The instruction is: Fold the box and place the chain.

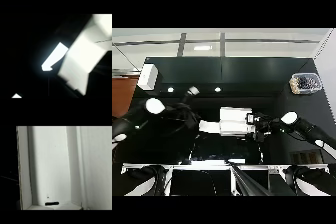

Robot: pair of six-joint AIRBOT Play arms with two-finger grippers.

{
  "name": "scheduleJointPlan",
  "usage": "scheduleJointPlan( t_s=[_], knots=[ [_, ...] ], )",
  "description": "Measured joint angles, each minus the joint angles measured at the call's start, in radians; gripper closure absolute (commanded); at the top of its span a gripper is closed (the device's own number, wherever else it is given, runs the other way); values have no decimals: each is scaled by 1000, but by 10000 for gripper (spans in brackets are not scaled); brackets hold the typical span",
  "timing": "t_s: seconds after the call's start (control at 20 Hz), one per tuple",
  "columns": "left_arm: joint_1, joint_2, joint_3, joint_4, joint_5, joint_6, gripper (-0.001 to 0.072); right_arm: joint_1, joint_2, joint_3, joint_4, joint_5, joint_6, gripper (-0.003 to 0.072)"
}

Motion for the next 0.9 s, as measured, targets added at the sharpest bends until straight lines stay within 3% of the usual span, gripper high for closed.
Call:
scheduleJointPlan(
  t_s=[0.1, 0.2, 0.4, 0.6, 0.9],
  knots=[
    [99, 7, -20, 38, -32, -249, 682, 0, 0, 0, 0, -1, 0, 591],
    [180, -17, -60, -10, -65, -410, 682, 0, 0, 0, 0, -1, 0, 591],
    [241, -138, -140, -289, -127, -420, 684, 0, 0, 0, 0, -1, 0, 591],
    [163, -275, -153, -536, -148, -299, 684, 0, 0, 0, -1, -1, 0, 590],
    [14, -374, -49, -645, -169, -180, 671, 0, 0, 0, -1, -1, 0, 591]
  ],
)
